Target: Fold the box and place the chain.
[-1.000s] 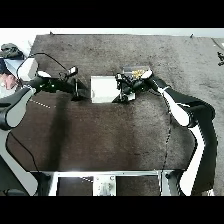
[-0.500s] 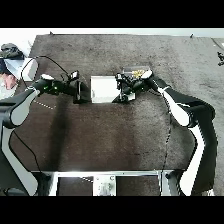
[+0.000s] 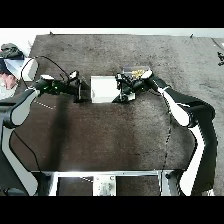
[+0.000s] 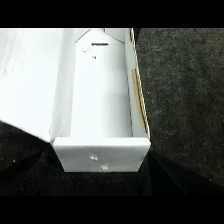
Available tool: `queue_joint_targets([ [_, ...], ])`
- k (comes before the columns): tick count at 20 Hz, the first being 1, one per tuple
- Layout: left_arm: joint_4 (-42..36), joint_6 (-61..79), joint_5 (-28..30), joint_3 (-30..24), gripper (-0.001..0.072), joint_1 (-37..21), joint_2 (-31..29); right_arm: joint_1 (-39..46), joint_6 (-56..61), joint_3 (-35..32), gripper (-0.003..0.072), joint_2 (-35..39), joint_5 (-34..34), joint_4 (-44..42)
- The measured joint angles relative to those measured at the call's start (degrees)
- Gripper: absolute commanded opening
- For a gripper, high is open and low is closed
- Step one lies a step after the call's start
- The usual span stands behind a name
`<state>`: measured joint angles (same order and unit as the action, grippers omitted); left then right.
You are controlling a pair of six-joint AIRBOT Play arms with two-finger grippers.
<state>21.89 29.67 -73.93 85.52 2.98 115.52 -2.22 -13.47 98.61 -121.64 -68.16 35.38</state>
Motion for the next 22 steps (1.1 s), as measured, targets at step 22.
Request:
queue_joint_targets([
  [22, -2.6, -0.7, 4.5, 0.1, 0.0704, 3.4, 3.4, 0.0, 0.0, 0.0, 0.0430, 0.0, 0.0, 0.0],
])
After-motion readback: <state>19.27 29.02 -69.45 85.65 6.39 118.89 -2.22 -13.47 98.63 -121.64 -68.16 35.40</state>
